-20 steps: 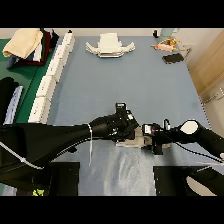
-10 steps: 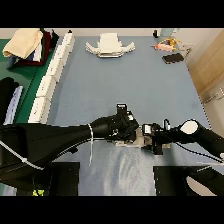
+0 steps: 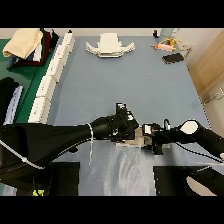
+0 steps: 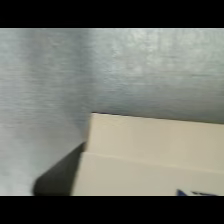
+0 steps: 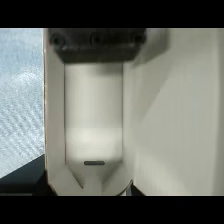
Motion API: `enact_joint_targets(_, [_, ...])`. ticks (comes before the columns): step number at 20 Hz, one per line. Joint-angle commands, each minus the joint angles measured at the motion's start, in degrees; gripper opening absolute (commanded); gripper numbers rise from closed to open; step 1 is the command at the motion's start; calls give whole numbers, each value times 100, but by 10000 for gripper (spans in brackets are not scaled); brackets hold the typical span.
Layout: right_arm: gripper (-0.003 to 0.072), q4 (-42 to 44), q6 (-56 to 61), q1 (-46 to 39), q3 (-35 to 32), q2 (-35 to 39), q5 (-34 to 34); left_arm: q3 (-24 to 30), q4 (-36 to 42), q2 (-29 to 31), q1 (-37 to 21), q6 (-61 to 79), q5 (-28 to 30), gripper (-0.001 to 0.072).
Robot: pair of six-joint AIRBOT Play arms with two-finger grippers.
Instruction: Fold the box.
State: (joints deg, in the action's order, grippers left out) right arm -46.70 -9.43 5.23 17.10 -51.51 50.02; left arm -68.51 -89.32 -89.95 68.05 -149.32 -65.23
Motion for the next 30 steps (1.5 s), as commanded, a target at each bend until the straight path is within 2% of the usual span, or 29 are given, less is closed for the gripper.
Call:
enact_joint_targets(1, [519, 0, 0, 0, 4, 4, 2, 0, 68, -7, 20, -15, 162, 21])
enact_joint_targets(2, [519, 0, 0, 0, 4, 4, 2, 0, 68, -7, 20, -4, 168, 41])
enact_joint_targets(3, [519, 0, 0, 0, 4, 4, 2, 0, 76, -7, 20, -9, 166, 310])
enact_joint_targets(4, [519, 0, 0, 0, 4, 4, 2, 0, 76, -7, 20, -63, 160, 438])
enact_joint_targets(5, [519, 0, 0, 0, 4, 4, 2, 0, 76, -7, 13, -59, 162, 150])
enact_joint_targets(6, [519, 0, 0, 0, 4, 4, 2, 0, 68, -7, 15, 17, 181, 19])
enact_joint_targets(19, [519, 0, 0, 0, 4, 4, 2, 0, -76, -7, 20, -133, 57, 22])
enact_joint_targets(20, [519, 0, 0, 0, 4, 4, 2, 0, -74, -7, 20, -133, 55, 147])
enact_joint_targets(21, [519, 0, 0, 0, 4, 4, 2, 0, -74, -7, 20, -140, 52, 464])
enact_joint_targets(22, [519, 0, 0, 0, 4, 4, 2, 0, -74, -7, 20, -184, 28, 541])
enact_joint_targets(26, [519, 0, 0, 0, 4, 4, 2, 0, -81, -7, 13, -181, -9, 540])
enact_joint_targets(27, [519, 0, 0, 0, 4, 4, 2, 0, -98, -7, 13, -179, -48, 511])
enact_joint_targets(28, [519, 0, 0, 0, 4, 4, 2, 0, -111, -7, 11, -177, -111, 357])
enact_joint_targets(29, [519, 0, 0, 0, 4, 4, 2, 0, -122, -7, 11, -162, -157, 279])
enact_joint_targets(30, [519, 0, 0, 0, 4, 4, 2, 0, -138, -7, 9, -162, -164, 278])
